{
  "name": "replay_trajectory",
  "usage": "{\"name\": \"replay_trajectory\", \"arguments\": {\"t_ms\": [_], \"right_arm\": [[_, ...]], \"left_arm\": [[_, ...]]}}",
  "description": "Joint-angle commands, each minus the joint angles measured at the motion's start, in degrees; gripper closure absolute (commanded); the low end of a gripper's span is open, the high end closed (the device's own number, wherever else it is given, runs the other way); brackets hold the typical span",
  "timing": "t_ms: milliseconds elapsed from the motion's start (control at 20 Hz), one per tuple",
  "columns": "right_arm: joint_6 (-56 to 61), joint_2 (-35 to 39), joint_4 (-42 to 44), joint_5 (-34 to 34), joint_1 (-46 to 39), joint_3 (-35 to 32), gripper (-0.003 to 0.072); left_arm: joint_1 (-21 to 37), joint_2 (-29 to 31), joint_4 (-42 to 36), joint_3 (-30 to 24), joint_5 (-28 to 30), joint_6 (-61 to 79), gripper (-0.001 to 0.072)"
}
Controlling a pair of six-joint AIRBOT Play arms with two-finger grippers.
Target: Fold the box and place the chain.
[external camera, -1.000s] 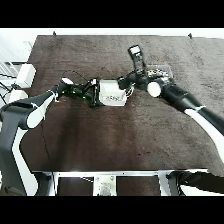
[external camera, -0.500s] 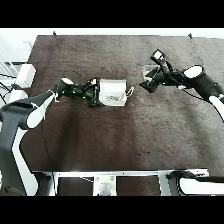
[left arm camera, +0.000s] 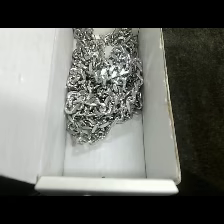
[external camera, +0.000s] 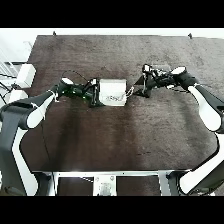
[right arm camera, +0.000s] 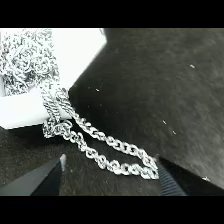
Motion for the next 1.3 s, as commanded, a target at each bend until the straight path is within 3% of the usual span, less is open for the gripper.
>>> {"name": "replay_trajectory", "arguments": {"t_ms": [0, 750, 800, 850, 900, 950, 1000, 1250], "right_arm": [[-2.43, -3.61, -0.07, 2.29, 1.11, 1.86, 0.0026], [1.51, -3.93, -5.62, 1.16, 6.38, 1.79, 0.0036], [2.47, -3.93, -5.64, 0.17, 6.43, 1.79, 0.0083], [2.58, -3.93, -5.64, -0.28, 6.40, 1.79, 0.0204], [2.71, -3.91, -5.68, -0.28, 6.34, 1.81, 0.0394], [3.93, -3.87, -6.32, -0.28, 6.27, 1.84, 0.0473], [5.20, -3.56, -8.52, -0.15, 6.27, 1.86, 0.0652], [11.67, 3.61, -12.57, 6.69, 5.44, 1.84, 0.0677]], "left_arm": [[0.02, 0.04, 0.02, 0.04, 0.00, 0.00, 0.0126], [0.02, 0.04, 0.02, 0.04, 0.00, 0.00, 0.0126], [0.02, 0.04, 0.02, 0.04, 0.00, 0.00, 0.0126], [0.02, 0.04, 0.02, 0.04, 0.00, 0.00, 0.0126], [0.02, 0.04, 0.02, 0.04, 0.00, 0.00, 0.0126], [0.02, 0.04, 0.02, 0.04, 0.00, 0.00, 0.0126], [0.02, 0.04, 0.02, 0.04, 0.00, 0.00, 0.0126], [0.02, 0.04, 0.02, 0.04, 0.00, 0.00, 0.0126]]}}
